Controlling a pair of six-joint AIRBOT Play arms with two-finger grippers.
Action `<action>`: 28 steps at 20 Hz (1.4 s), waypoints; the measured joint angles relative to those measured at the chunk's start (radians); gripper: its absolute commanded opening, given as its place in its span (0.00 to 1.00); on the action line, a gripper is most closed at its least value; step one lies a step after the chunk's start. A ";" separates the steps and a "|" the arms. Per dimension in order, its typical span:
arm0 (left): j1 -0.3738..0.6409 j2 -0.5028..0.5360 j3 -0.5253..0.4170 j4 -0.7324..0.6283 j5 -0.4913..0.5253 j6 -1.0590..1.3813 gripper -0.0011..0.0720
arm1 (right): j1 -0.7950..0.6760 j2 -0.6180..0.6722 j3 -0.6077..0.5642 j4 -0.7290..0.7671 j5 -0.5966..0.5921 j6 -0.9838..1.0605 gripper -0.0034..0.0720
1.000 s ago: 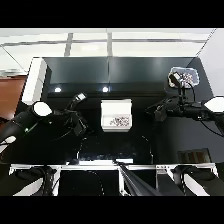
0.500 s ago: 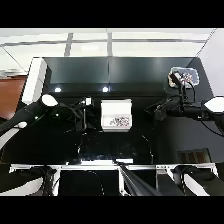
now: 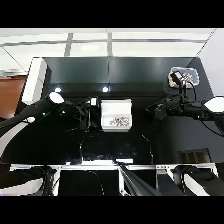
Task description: Fold the box and place the chain.
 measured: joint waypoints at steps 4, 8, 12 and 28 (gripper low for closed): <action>-0.032 -0.008 0.002 -0.006 0.025 0.007 0.99 | 0.000 0.000 0.000 -0.001 -0.002 0.000 0.45; -0.058 -0.014 0.002 -0.010 0.066 0.008 0.99 | 0.000 0.000 0.000 -0.001 -0.003 0.000 0.45; -0.073 -0.022 0.002 -0.010 0.072 0.010 0.99 | 0.000 0.000 0.000 -0.003 -0.004 0.000 0.45; -0.078 -0.025 0.002 0.009 0.027 -0.025 0.99 | 0.000 0.000 0.000 -0.005 -0.003 0.000 0.45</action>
